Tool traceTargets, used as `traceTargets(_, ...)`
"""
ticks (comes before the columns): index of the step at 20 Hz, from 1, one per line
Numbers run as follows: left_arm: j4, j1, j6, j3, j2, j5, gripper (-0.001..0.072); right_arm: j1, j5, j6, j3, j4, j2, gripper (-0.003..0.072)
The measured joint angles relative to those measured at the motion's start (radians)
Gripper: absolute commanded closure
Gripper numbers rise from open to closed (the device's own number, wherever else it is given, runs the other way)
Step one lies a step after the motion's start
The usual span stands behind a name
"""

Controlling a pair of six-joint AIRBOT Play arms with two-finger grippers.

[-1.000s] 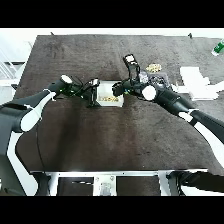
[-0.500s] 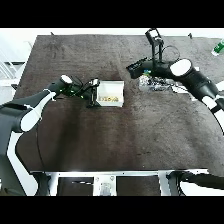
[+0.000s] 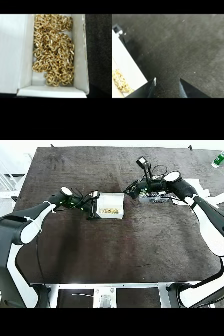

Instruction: Fold the box and place the chain.

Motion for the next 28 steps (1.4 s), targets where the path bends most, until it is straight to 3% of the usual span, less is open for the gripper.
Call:
traceTargets(12,0.000,0.000,0.000,0.000,0.000,-0.001,0.0086,0.086,0.248,-0.072,0.100,-0.054,-0.045,0.0353)
traceTargets(19,0.000,0.000,0.000,0.000,0.000,-0.001,0.0086,0.131,0.251,-0.077,0.109,-0.095,-0.047,0.0349)
traceTargets(21,0.000,0.000,0.000,0.000,0.000,-0.001,0.0086,0.135,0.246,-0.077,0.109,-0.103,-0.047,0.0251)
traceTargets(28,0.000,0.000,0.000,0.000,0.000,-0.001,0.0086,0.145,0.243,-0.078,0.109,-0.116,-0.058,0.0253)
